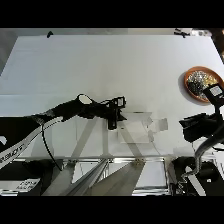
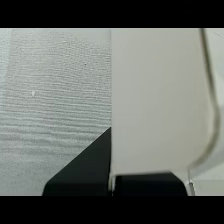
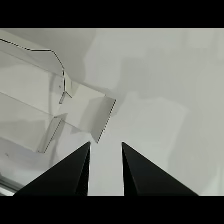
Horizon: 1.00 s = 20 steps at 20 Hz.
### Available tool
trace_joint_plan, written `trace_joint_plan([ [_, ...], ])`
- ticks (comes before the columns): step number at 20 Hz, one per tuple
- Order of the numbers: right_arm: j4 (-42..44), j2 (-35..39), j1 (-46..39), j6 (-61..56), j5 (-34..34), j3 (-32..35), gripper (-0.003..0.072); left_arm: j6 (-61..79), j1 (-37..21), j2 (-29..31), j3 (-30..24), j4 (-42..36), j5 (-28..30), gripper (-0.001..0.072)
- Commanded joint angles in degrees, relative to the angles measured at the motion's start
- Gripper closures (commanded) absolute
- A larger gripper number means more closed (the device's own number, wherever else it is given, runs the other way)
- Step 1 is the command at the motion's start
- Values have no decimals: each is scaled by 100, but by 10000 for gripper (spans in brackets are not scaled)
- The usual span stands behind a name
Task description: Fold the box and place the chain.
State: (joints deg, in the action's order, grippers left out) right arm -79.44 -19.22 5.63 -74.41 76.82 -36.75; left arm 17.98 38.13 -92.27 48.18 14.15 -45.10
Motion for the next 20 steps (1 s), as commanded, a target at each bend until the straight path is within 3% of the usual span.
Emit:
trace_joint_plan([
  [1, 24, 4, 2, 243, 7, -2, 473, 0, 4, -4, 0, 0, -13, 698],
  [5, 328, 20, 2, 1086, 354, -2, 679, 2, 4, -4, 0, 0, -13, 698],
  [8, 1182, 415, 138, 1746, -57, 216, 681, 2, 2, -4, 0, 0, -13, 698],
  [10, 1327, 756, 407, 2286, -254, 815, 681, 2, 4, -4, -2, 0, -13, 698],
  [13, 1193, 852, 846, 3049, -557, 1659, 679, 0, 4, -4, 0, -2, -13, 698],
  [17, 350, 682, 1456, 3294, -741, 1751, 677, 2, 4, -4, 0, 0, -13, 698],
  [18, 280, 551, 1615, 3359, -750, 1755, 631, 0, 4, -4, 0, -2, -13, 698],
  [20, 284, 168, 1945, 3856, -883, 1803, 329, 0, 4, -4, 0, -2, -11, 698],
])
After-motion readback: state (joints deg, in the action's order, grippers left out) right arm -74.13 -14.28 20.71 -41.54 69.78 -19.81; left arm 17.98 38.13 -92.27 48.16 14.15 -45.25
